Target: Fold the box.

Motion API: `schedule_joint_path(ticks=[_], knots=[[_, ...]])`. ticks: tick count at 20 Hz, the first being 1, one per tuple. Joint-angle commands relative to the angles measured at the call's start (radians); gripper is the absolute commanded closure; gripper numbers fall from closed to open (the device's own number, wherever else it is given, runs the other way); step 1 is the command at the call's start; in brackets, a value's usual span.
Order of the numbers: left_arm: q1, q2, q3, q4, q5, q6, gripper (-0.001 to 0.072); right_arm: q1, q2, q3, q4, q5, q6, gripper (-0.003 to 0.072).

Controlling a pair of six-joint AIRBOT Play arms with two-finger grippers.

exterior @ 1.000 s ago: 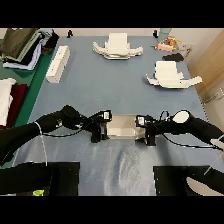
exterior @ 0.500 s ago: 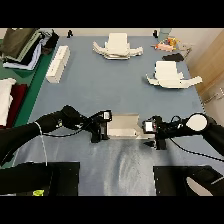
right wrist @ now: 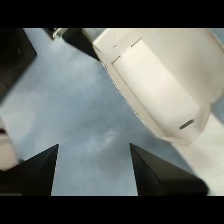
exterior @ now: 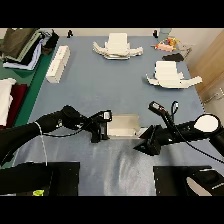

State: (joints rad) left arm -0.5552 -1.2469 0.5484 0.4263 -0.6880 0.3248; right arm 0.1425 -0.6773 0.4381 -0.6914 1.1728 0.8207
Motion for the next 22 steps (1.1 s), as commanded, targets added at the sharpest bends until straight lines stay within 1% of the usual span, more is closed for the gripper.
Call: schedule_joint_path(ticks=[1, 2, 3, 4, 5, 6, 7, 9, 10, 11, 13, 14, 17, 22], knots=[[0.000, 0.000, 0.000, 0.000, 0.000, -0.001, 0.0246, 0.000, 0.003, 0.001, 0.074, -0.012, 0.342, -0.0030], [0.000, 0.000, 0.000, 0.000, 0.000, -0.001, 0.0245, 0.000, 0.002, 0.001, 0.076, -0.040, 0.343, -0.0030], [0.000, 0.000, 0.000, 0.000, 0.000, -0.001, 0.0245, 0.000, -0.003, 0.001, 0.085, -0.069, 0.351, 0.0010], [0.000, 0.000, 0.000, 0.000, 0.000, -0.001, 0.0245, 0.000, -0.013, 0.001, 0.095, -0.087, 0.365, 0.0152], [0.000, 0.000, 0.000, 0.000, 0.000, -0.001, 0.0245, 0.000, -0.027, 0.001, 0.108, -0.093, 0.388, 0.0495], [0.000, 0.000, 0.000, 0.000, 0.000, -0.001, 0.0245, 0.000, -0.046, 0.001, 0.140, -0.100, 0.401, 0.0681], [0.000, 0.000, 0.000, 0.000, 0.000, -0.001, 0.0246, 0.001, -0.069, 0.001, 0.197, -0.100, 0.386, 0.0681], [0.000, 0.000, 0.000, 0.000, 0.000, -0.001, 0.0245, 0.005, -0.114, 0.001, 0.350, -0.121, 0.256, 0.0681], [0.000, 0.000, 0.000, 0.000, 0.000, -0.001, 0.0245, 0.006, -0.135, 0.005, 0.409, -0.171, 0.214, 0.0681], [0.000, 0.000, 0.000, 0.000, 0.000, -0.001, 0.0245, 0.006, -0.162, 0.025, 0.421, -0.241, 0.187, 0.0681], [0.000, 0.000, 0.000, 0.000, 0.000, -0.001, 0.0245, 0.006, -0.227, 0.093, 0.372, -0.359, 0.179, 0.0681], [0.000, 0.000, 0.000, 0.000, 0.000, -0.001, 0.0245, 0.006, -0.267, 0.136, 0.341, -0.389, 0.180, 0.0681], [0.000, 0.000, 0.000, 0.000, 0.000, -0.001, 0.0245, 0.009, -0.392, 0.241, 0.245, -0.396, 0.181, 0.0681], [0.000, 0.000, 0.001, 0.000, 0.000, -0.001, 0.0245, 0.049, -0.581, 0.256, 0.231, -0.404, 0.143, 0.0680]])
